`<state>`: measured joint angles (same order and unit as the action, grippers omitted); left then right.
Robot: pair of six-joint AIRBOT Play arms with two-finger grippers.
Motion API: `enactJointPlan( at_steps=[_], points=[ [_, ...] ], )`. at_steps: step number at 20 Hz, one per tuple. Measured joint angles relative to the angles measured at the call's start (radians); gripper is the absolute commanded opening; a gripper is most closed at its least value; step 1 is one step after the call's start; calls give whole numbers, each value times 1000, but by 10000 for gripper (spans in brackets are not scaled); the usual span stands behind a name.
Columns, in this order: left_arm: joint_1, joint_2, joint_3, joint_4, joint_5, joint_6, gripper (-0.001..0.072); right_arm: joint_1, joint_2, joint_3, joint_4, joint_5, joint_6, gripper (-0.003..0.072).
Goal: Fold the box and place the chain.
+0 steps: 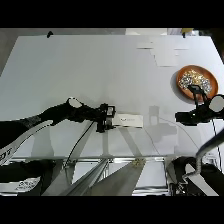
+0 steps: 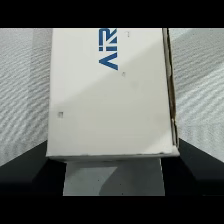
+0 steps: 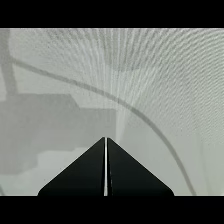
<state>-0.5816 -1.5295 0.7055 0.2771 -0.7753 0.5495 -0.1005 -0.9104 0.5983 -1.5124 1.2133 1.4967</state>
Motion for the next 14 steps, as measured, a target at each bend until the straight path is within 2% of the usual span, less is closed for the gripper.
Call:
enactJointPlan(
  at_steps=[14],
  points=[
    [6, 25, 0, -34, 13, 15, 4, -1, 0, 0, -2, 0, 3, 17]
  ],
)
